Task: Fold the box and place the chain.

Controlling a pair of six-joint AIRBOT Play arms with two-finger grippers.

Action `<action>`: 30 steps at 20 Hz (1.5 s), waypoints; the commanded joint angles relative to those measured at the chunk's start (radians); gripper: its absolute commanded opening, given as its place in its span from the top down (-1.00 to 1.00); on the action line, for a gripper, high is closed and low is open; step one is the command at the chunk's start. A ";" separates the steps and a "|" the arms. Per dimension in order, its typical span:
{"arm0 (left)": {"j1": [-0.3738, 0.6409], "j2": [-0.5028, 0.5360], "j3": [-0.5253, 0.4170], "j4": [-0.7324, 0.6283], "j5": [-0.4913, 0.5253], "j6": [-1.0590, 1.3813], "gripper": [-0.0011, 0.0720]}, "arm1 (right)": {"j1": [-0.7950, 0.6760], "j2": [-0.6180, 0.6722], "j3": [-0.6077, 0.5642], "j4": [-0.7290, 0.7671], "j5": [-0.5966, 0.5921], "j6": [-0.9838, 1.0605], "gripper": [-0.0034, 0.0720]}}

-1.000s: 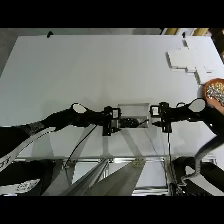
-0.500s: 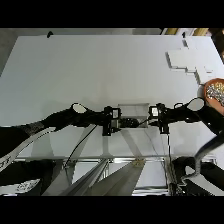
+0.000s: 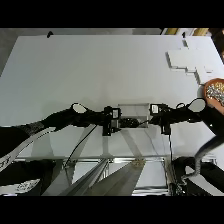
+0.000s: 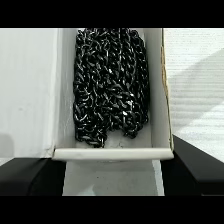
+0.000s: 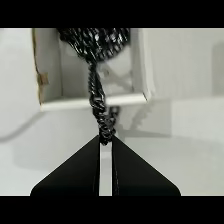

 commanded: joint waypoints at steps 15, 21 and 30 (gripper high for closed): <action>0.001 0.001 0.000 0.001 0.001 0.000 0.94 | 0.117 0.244 -0.032 0.363 -0.044 0.330 0.86; 0.001 0.001 0.000 0.000 0.000 0.000 0.94 | 0.136 0.230 0.018 0.119 -0.102 0.573 0.11; 0.001 0.001 0.000 0.001 0.000 0.000 0.94 | 0.137 -0.185 0.630 0.124 0.121 0.583 0.64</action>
